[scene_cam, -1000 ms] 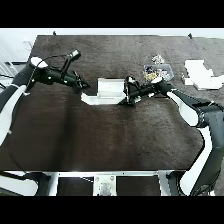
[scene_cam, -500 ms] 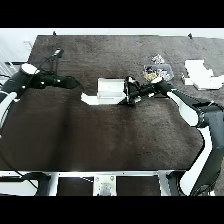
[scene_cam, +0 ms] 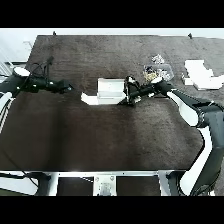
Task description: Fold the box and place the chain.
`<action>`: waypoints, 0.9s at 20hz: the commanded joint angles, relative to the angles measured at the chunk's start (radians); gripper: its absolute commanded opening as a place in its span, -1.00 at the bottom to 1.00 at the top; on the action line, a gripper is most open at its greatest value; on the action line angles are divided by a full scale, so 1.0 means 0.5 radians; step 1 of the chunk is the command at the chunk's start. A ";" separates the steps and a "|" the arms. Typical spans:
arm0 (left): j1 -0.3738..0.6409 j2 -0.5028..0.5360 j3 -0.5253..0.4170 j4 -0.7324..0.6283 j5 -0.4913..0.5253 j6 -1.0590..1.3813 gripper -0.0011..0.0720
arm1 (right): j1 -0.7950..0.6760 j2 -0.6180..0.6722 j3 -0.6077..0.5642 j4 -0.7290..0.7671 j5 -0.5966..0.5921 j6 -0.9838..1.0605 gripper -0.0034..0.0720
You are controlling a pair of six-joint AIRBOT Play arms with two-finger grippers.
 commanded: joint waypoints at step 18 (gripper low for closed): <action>-0.205 -0.517 0.000 -0.264 -0.008 -0.034 -0.93 | 0.002 -0.002 0.000 0.000 0.001 0.000 0.42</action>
